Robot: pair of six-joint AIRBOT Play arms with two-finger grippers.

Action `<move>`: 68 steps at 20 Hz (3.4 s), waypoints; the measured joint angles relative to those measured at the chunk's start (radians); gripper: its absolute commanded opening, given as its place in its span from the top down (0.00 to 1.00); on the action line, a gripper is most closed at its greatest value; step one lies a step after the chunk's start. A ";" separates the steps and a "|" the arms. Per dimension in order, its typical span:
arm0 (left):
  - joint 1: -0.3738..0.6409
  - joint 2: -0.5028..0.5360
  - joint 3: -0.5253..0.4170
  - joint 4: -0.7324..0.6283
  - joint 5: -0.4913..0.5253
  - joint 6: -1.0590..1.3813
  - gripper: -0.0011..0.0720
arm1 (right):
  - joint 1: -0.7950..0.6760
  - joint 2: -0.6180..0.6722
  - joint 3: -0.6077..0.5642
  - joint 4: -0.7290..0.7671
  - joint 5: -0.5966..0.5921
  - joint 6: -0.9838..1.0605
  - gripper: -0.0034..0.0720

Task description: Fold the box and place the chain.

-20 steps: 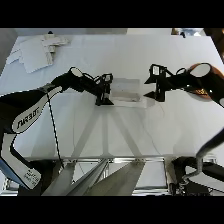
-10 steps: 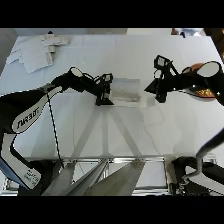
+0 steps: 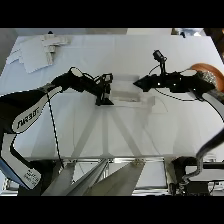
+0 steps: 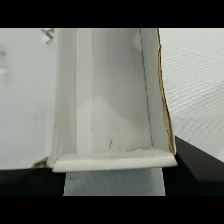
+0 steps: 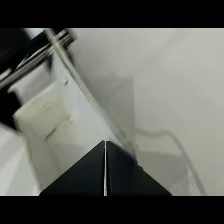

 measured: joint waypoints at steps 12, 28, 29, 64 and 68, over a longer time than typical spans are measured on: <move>0.000 0.000 0.000 0.001 -0.001 0.003 0.45 | 0.067 -0.055 0.000 -0.076 -0.162 -0.014 0.95; 0.000 0.000 0.000 0.000 0.000 0.002 0.45 | 0.086 0.360 0.000 -0.706 -0.026 -0.023 0.65; 0.000 0.000 0.000 0.000 -0.001 0.002 0.45 | 0.086 0.362 0.000 -0.739 -0.006 -0.039 0.62; 0.000 0.000 0.000 0.000 -0.003 0.002 0.45 | 0.089 0.060 0.000 -0.584 0.066 -0.364 0.67; 0.000 0.000 0.000 0.000 -0.003 0.002 0.45 | 0.089 0.060 0.000 -0.580 0.091 -0.364 0.67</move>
